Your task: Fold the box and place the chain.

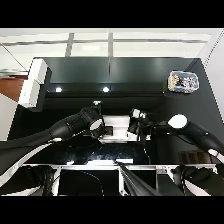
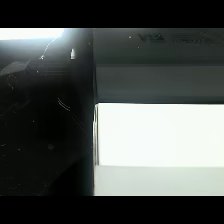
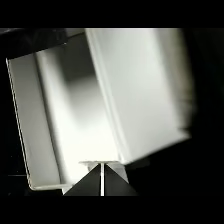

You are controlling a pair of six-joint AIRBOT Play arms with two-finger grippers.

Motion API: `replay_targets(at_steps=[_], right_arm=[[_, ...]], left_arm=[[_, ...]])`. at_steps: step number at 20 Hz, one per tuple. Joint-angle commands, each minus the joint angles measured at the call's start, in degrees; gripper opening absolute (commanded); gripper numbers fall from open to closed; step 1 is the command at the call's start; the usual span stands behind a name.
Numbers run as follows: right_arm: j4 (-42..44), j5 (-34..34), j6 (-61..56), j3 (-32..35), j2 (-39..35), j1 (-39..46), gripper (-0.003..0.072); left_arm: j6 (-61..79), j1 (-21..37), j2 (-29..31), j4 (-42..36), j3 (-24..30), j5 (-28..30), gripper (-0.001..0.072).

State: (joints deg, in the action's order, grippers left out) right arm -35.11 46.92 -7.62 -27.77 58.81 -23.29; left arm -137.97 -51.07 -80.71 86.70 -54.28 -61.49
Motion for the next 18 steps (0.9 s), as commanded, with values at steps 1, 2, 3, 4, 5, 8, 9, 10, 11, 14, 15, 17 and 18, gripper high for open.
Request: replay_targets(at_steps=[1, 2, 3, 4, 5, 8, 9, 10, 11, 14, 15, 17, 18], right_arm=[[-1.6, 7.6, -8.1, 0.0, -5.7, 7.7, 0.0034], [-2.1, 9.3, -13.6, -0.1, -7.3, 10.8, 0.0035], [-3.2, 9.7, -19.9, 0.0, -8.4, 14.0, 0.0035], [-4.7, 10.4, -25.9, 0.0, -8.9, 17.6, 0.0035], [-6.0, 11.5, -29.7, 0.0, -8.9, 20.9, 0.0035], [-11.0, 10.1, -46.1, 0.0, -8.8, 29.2, 0.0034], [-12.8, 10.7, -51.1, 0.0, -8.5, 31.5, 0.0034], [-14.3, 11.9, -55.1, 0.0, -7.9, 33.3, 0.0034], [-14.9, 13.9, -58.6, 0.1, -6.8, 34.6, 0.0034], [-12.7, 18.7, -60.7, 1.4, -2.5, 34.4, 0.0034], [-12.4, 19.1, -61.4, 1.9, -0.9, 34.1, 0.0034], [-12.5, 19.7, -61.5, 2.2, 2.6, 34.0, 0.0034], [-11.8, 19.8, -61.4, 2.2, 3.9, 34.0, 0.0035]], left_arm=[[-0.1, 0.0, 0.0, 0.0, 0.0, -0.1, 0.0033], [-0.1, 0.0, 0.0, 0.0, 0.0, -0.1, 0.0033], [-0.1, 0.0, 0.0, 0.0, 0.0, -0.1, 0.0033], [-0.1, 0.0, 0.0, 0.0, 0.0, -0.2, 0.0032], [-0.1, 0.0, 0.0, 0.0, 0.0, -0.2, 0.0033], [-0.1, 0.0, 0.0, 0.0, 0.0, -0.1, 0.0033], [-0.1, 0.0, 0.0, 0.0, 0.0, -0.2, 0.0033], [0.0, 0.0, 0.0, 0.0, 0.0, -0.1, 0.0033], [0.0, 0.0, 0.0, 0.0, 0.0, -0.1, 0.0033], [-0.1, 0.0, 0.0, 0.0, 0.0, -0.1, 0.0033], [-0.1, 0.0, 0.0, 0.0, 0.0, -0.1, 0.0033], [0.0, 0.0, 0.0, 0.0, 0.0, -0.2, 0.0033], [-0.1, 0.0, 0.0, 0.0, 0.0, -0.2, 0.0033]])
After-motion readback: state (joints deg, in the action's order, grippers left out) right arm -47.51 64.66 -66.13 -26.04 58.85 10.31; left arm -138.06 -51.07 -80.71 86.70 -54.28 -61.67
